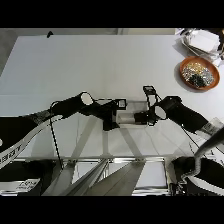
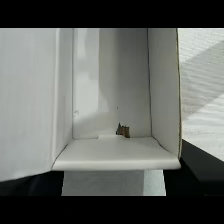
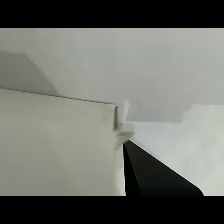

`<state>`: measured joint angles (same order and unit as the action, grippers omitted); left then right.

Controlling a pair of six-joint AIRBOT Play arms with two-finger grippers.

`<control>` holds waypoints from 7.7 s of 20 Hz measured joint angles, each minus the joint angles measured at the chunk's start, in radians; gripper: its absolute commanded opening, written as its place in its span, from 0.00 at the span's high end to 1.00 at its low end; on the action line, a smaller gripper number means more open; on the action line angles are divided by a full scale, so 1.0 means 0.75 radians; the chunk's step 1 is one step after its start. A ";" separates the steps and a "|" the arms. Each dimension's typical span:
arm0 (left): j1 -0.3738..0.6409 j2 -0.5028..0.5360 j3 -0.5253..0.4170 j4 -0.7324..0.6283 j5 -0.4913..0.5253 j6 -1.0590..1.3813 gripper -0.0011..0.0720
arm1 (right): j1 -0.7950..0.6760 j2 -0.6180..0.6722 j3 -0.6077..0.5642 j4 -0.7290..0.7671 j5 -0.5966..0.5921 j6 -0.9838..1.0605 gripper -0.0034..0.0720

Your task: Fold the box and place the chain.

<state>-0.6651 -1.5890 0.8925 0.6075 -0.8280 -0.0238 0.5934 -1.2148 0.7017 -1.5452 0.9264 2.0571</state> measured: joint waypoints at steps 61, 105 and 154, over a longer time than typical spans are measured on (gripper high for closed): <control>0.000 0.001 0.000 -0.003 0.002 -0.004 0.56 | -1.324 -0.816 1.058 0.080 0.077 -0.829 0.94; 0.000 0.001 0.000 -0.003 0.002 -0.004 0.56 | -0.963 0.868 0.449 0.872 0.776 -1.116 0.94; 0.000 0.001 0.000 -0.002 0.002 -0.004 0.56 | -0.792 0.257 0.211 -0.031 0.113 -0.738 0.56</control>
<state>-0.6651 -1.5887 0.8925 0.6060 -0.8268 -0.0265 -0.0006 -1.0218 0.8600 -1.5684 1.0111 1.5040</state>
